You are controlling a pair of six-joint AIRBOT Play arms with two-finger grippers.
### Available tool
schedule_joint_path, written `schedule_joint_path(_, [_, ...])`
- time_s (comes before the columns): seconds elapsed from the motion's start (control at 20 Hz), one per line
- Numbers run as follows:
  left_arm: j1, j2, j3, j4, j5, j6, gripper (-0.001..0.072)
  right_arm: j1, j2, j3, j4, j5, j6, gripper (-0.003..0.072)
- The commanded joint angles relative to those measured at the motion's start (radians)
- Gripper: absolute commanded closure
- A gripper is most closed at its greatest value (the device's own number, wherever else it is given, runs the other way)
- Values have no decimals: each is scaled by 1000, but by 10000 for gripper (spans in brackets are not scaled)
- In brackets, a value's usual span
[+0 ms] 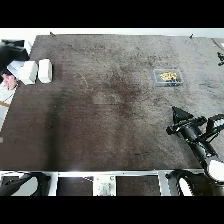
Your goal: Fold the box and place the chain.
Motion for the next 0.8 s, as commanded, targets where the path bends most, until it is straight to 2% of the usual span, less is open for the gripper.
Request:
schedule_joint_path(0.0, [0, 265, -288, -174, 129, 187, 706, -1, 0, 0, 0, 0, 0, 678])
schedule_joint_path(0.15, [0, 465, -488, -192, 172, 245, 706, 0, 0, 0, 0, 0, 0, 678])
schedule_joint_path(0.25, [0, 585, -583, -192, 207, 245, 706, -1, 0, 0, 0, 0, 0, 678])
schedule_joint_path(0.45, [0, 806, -702, -192, 314, 235, 706, -1, 0, 0, 0, 0, 0, 678])
schedule_joint_path(0.55, [0, 856, -724, -192, 365, 235, 704, -1, 0, 0, 0, 0, 0, 678])
schedule_joint_path(0.75, [0, 856, -732, -192, 340, 182, 701, -1, 0, 0, 0, 0, 0, 678])
